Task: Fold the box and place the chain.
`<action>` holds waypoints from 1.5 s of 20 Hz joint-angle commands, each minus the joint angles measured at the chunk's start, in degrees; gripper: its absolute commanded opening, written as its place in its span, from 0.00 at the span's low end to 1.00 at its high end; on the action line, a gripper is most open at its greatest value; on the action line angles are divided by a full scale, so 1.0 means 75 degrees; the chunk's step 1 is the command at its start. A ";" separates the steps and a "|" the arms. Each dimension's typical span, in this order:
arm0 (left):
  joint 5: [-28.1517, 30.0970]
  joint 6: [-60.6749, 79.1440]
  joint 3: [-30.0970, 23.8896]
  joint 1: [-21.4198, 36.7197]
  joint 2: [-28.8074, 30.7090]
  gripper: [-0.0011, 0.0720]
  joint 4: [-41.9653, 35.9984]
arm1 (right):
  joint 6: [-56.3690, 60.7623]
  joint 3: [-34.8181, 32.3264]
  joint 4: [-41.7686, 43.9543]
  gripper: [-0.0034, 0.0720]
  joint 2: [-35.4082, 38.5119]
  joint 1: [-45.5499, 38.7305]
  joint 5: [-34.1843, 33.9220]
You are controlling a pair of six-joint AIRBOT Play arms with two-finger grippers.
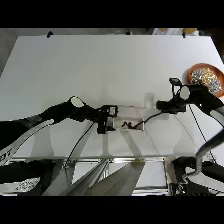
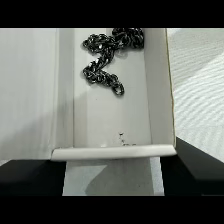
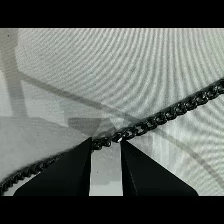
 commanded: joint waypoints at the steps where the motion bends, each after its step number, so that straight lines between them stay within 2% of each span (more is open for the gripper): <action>1: 0.0003 0.0000 0.0000 0.0000 0.0006 0.36 0.0000 | 0.0038 -0.0006 0.0003 0.27 -0.0073 -0.0003 -0.0082; 4: 0.0003 0.0000 0.0000 0.0000 0.0006 0.36 0.0000 | 0.0038 -0.0006 0.0009 0.17 -0.0073 0.0000 -0.0041; 5: 0.0003 0.0003 0.0000 0.0000 0.0006 0.36 0.0000 | 0.0020 -0.0006 0.0009 0.07 -0.0070 0.0000 0.0003; 8: 0.0003 0.0000 0.0000 0.0000 0.0006 0.36 0.0000 | -0.0484 -0.0003 0.0020 0.07 0.0245 0.0070 0.0358; 11: 0.0000 0.0000 0.0000 0.0000 0.0006 0.36 0.0000 | -0.0828 0.0000 -0.0026 0.07 0.1437 0.0251 0.0635; 15: 0.0003 0.0000 0.0000 0.0000 0.0006 0.36 0.0000 | -0.1055 -0.0003 0.0017 0.07 0.3681 0.0880 0.1673; 17: 0.0003 0.0000 0.0000 0.0000 0.0006 0.36 0.0000 | -0.1032 -0.0003 0.0399 0.07 0.4715 0.1326 0.2072; 19: 0.0003 0.0003 0.0000 0.0000 0.0006 0.36 0.0000 | -0.0968 -0.0003 0.1046 0.07 0.5339 0.1749 0.2145; 23: 0.0003 0.0000 0.0000 0.0000 0.0006 0.36 0.0000 | -0.0933 -0.0003 0.2229 0.07 0.5566 0.2774 0.1623; 30: 0.0003 0.0000 0.0000 0.0000 0.0006 0.36 0.0000 | -0.0356 0.0000 0.2296 0.07 0.5359 0.4368 -0.0711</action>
